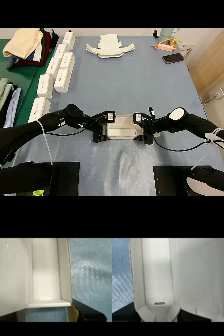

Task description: Fold the box.

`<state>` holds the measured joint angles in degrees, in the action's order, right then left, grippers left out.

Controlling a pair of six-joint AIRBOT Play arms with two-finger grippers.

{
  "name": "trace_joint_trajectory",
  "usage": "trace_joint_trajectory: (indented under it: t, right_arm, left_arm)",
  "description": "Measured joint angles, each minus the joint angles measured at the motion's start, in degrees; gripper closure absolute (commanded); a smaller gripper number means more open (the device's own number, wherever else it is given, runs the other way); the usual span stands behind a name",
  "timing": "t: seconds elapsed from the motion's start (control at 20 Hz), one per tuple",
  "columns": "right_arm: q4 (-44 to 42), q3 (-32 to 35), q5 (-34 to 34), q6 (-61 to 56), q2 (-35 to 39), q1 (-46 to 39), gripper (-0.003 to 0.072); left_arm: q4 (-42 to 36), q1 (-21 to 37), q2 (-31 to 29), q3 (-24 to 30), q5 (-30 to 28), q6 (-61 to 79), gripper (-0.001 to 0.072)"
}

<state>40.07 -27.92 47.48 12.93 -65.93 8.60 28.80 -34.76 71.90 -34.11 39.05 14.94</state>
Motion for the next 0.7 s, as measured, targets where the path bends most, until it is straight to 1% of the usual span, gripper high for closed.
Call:
trace_joint_trajectory:
  t: [0.45,0.7]
  right_arm:
    - [0.0,0.0,0.0,0.0,0.0,0.0,0.0181]
    - [0.0,0.0,0.0,0.0,0.0,0.0,0.018]
  left_arm:
    - [-1.79,-1.16,1.42,0.37,-1.99,0.13,0.001]
    - [-2.08,-0.96,0.59,1.44,-2.75,0.33,0.001]
